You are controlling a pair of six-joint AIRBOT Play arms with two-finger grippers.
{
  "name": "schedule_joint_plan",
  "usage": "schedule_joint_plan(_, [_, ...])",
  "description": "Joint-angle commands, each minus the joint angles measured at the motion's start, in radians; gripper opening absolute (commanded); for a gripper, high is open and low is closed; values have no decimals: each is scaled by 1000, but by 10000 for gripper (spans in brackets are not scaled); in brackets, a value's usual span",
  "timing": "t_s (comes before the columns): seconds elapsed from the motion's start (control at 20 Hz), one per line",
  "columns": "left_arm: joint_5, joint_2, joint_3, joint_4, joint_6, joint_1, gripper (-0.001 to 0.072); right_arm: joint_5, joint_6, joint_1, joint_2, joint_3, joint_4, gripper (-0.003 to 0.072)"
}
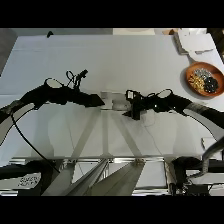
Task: Fold the box and place the chain.
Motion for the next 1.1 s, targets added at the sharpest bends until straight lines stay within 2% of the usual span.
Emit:
schedule_joint_plan(0.0, [80, -1, -1, 1, 1, -29, 353, 0, 0, 0, 0, 0, 0, 388])
schedule_joint_plan(0.25, [106, 2, -1, 63, 0, -55, 351, 0, 0, 1, 0, 0, 1, 388])
schedule_joint_plan(0.45, [107, 32, 0, 124, -18, -58, 312, 0, 0, 1, 0, 0, 0, 388])
schedule_joint_plan(0.5, [120, 45, 0, 151, -54, -58, 309, 0, 0, 1, 0, 0, 0, 388])
schedule_joint_plan(0.55, [134, 61, 0, 190, -101, -58, 268, 0, 0, 1, 0, 0, 0, 388])
schedule_joint_plan(0.65, [161, 90, 0, 265, -190, -58, 269, 0, 0, 1, 0, 0, 0, 388])
schedule_joint_plan(0.75, [172, 113, 0, 274, -235, -58, 293, 0, 0, 1, 0, 0, 1, 388])
schedule_joint_plan(0.85, [167, 124, 0, 270, -237, -58, 469, 0, 0, 0, 0, 0, 1, 388])
schedule_joint_plan(0.95, [159, 125, 0, 270, -246, -59, 509, 0, 0, 1, 0, 0, 0, 388])
schedule_joint_plan(1.05, [159, 125, 0, 269, -279, -64, 516, 0, 0, 0, 0, 0, 0, 388])
